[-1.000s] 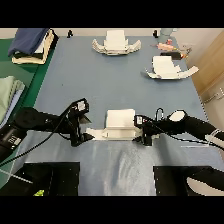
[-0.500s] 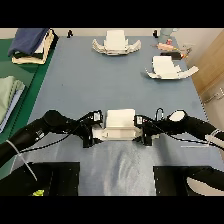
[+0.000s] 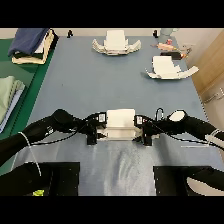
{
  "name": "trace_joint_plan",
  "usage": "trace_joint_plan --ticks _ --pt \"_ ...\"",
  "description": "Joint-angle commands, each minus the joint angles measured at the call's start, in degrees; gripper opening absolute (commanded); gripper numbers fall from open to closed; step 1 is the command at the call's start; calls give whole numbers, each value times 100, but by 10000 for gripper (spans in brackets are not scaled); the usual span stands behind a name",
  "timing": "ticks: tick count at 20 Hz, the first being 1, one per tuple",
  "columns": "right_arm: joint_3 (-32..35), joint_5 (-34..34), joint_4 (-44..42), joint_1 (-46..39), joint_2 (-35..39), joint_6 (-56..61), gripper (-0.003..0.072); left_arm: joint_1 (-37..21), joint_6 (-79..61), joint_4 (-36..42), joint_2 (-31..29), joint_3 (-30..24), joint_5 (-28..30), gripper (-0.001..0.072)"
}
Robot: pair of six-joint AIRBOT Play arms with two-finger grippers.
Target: Fold the box.
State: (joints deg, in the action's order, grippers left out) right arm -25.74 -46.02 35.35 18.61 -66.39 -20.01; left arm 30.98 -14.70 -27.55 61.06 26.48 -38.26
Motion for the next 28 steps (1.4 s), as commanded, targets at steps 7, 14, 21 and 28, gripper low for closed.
trace_joint_plan --ticks 7,14,21,28 --pt "-2 0 -2 0 2 0 508 155 -396 463 109 24 20 171" --pt "-2 0 -2 0 4 0 508 245 -549 820 109 22 63 171" --pt "-2 0 -2 0 4 0 508 476 -990 1298 586 22 114 702" --pt "-2 0 -2 0 4 0 508 463 -809 1198 522 24 238 595"
